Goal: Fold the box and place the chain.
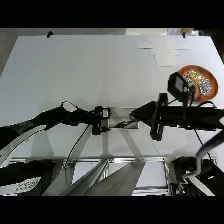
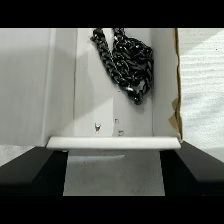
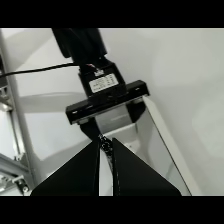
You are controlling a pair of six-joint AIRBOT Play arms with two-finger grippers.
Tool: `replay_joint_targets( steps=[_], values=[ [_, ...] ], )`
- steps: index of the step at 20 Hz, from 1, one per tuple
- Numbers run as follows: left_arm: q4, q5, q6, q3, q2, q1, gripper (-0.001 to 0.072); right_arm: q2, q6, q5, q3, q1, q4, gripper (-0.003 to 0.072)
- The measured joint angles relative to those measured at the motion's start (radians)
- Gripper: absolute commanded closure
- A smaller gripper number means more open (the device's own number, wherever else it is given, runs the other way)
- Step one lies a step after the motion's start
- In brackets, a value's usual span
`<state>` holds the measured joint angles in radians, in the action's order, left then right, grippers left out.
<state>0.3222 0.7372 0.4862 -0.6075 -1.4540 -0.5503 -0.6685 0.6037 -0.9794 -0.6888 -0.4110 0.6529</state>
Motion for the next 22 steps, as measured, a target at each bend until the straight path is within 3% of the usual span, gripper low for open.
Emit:
replay_joint_targets(
  steps=[5,7,10,13,17,21,22],
  values=[
    [0.000,0.000,0.000,0.000,0.000,0.000,0.0573,-0.159,-0.003,0.076,-0.001,-0.120,0.045,0.0644],
    [0.000,0.000,0.000,0.000,0.000,0.000,0.0573,-0.215,0.008,0.089,-0.001,-0.142,0.076,0.0477],
    [0.000,0.000,0.000,0.000,0.000,0.000,0.0573,-0.259,0.043,0.094,-0.012,-0.157,0.151,0.0485],
    [0.000,0.000,0.000,0.000,0.000,0.000,0.0573,-0.272,0.063,0.036,-0.102,-0.133,0.244,0.0531],
    [0.000,0.000,0.000,0.000,0.000,0.000,0.0573,-0.278,0.074,-0.086,-0.247,-0.029,0.403,0.0531],
    [0.000,0.000,0.000,0.000,0.000,0.000,0.0573,-0.309,0.063,-0.174,-0.290,0.106,0.525,0.0579],
    [0.000,0.000,0.000,0.000,0.000,0.000,0.0573,-0.324,0.048,-0.186,-0.287,0.138,0.544,0.0531]
  ],
)
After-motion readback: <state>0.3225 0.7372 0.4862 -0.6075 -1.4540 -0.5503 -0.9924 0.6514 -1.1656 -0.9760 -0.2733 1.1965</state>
